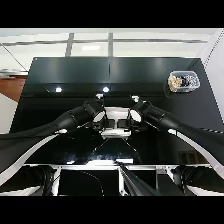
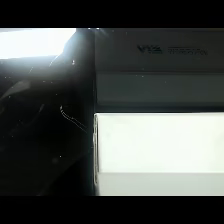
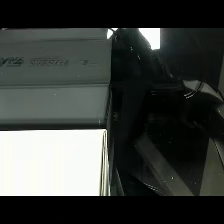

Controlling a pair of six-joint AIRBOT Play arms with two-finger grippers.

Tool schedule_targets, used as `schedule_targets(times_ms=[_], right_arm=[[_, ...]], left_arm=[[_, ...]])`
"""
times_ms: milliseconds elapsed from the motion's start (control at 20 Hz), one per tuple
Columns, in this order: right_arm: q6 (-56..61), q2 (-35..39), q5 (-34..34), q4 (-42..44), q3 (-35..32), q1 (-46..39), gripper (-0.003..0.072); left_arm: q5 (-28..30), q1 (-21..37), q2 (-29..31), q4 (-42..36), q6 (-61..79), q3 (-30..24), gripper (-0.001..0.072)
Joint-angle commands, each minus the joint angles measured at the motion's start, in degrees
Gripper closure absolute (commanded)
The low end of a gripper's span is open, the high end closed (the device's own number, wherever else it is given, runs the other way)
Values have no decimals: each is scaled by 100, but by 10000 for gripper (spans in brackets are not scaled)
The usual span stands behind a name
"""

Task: Fold the box and place the chain.

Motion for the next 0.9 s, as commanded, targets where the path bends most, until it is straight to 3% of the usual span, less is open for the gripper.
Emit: schedule_targets(times_ms=[0,750,800,850], right_arm=[[-15,-7,-11,4,2,-4,499],[-105,-35,-17,87,2,-4,501],[-105,-35,-17,92,2,-4,561],[-105,-35,-20,92,2,-4,557]], left_arm=[[2,4,0,-9,-2,-2,678],[4,4,-2,-9,-2,-2,678],[4,4,-2,-9,-2,-2,678],[4,4,-2,-9,-2,-2,678]])
